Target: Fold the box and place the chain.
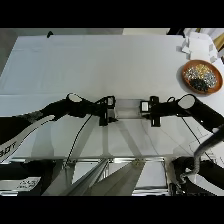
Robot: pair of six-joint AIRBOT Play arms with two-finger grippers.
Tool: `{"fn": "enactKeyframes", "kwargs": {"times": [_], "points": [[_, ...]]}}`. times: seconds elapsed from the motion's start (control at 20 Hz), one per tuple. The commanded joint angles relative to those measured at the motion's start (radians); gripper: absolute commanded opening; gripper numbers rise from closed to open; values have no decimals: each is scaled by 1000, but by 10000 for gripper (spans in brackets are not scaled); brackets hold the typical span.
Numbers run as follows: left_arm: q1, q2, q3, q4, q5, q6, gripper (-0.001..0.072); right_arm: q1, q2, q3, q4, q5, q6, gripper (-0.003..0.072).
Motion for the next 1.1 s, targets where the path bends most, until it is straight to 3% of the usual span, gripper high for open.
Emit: {"fn": "enactKeyframes", "kwargs": {"times": [0.0,0.15,0.25,0.45,0.7,0.75,0.85,1.05], "points": [[0,0,1,-2,0,-4,251,-3,-1,0,-73,-9,39,272],[0,0,1,-2,0,-4,251,-23,-1,0,-66,-16,39,267],[0,0,1,-5,0,-5,251,-22,-1,0,-28,-32,33,215],[0,0,1,-5,0,-4,251,-18,-1,0,97,-44,-6,217],[0,0,1,-5,0,-4,251,16,-10,0,95,-45,-18,221],[0,0,1,-5,0,-4,251,16,-18,0,95,-45,-18,232],[0,0,1,-5,0,-5,251,20,-29,0,90,-46,-18,351],[0,0,1,-5,0,-4,251,20,-29,0,90,-47,-18,405]]}}
